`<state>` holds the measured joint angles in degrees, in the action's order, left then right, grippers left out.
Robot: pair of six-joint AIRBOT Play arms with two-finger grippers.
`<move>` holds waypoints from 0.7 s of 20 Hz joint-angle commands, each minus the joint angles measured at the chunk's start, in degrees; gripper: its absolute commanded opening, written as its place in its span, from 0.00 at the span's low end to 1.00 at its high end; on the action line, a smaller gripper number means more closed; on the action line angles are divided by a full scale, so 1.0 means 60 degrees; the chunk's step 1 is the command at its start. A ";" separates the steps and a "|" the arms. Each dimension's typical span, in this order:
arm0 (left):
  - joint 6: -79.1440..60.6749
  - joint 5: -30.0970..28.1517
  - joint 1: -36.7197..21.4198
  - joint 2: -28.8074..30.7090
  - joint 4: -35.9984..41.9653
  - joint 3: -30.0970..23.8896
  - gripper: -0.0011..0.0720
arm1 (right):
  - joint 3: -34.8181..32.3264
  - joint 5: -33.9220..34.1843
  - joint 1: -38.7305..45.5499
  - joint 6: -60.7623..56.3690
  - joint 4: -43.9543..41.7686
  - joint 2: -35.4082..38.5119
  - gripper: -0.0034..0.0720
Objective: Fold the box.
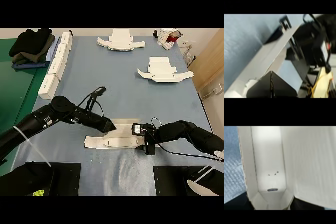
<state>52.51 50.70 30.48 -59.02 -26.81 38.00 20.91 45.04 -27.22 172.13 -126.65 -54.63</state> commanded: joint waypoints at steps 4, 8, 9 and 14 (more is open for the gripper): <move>0.0339 -0.0430 -0.0506 -0.1767 0.0357 0.0222 0.03 | -0.0004 0.0000 -0.0007 0.0000 0.0004 -0.0007 0.67; 0.0412 -0.0259 -0.0492 -0.2677 0.0492 0.0222 0.03 | -0.0004 0.0000 -0.0007 0.0000 0.0004 -0.0007 0.67; 0.0408 -0.0193 -0.0492 -0.2816 0.0503 0.0222 0.03 | -0.0004 0.0000 -0.0004 0.0000 0.0004 -0.0007 0.67; 0.0317 -0.0273 -0.0492 -0.2903 0.0506 0.0426 0.03 | -0.0004 0.0000 -0.0007 0.0000 0.0004 -0.0007 0.67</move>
<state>54.89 49.17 27.57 -75.68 -23.79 39.77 20.91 45.06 -27.22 172.13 -126.63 -54.63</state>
